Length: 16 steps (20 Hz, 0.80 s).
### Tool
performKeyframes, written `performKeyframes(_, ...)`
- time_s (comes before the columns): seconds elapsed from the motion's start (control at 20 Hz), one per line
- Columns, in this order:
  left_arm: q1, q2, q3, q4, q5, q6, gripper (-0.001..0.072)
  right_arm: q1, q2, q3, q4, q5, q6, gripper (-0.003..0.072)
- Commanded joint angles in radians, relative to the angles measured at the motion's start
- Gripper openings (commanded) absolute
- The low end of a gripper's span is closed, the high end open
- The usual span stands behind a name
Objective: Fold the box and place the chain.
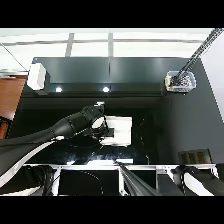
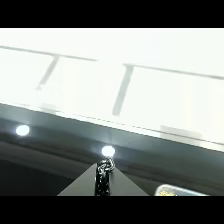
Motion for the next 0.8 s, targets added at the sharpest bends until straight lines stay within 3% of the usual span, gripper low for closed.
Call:
performKeyframes(0.0,0.0,0.0,0.0,0.0,0.0,0.0,0.003,0.0,0.035,0.012,0.151,0.186,-0.087,0.0012)
performKeyframes(0.15,0.0,0.0,0.0,0.0,0.0,0.0,0.0029,0.026,0.042,-0.045,0.341,0.297,-0.147,0.0012)
performKeyframes(0.5,0.0,0.0,0.0,0.001,0.001,0.0,0.003,0.162,0.051,-0.208,0.344,0.401,-0.148,0.0012)
performKeyframes(0.75,0.0,0.0,0.0,0.001,0.006,0.0,0.003,0.281,0.082,-0.414,0.384,0.352,-0.143,0.0012)
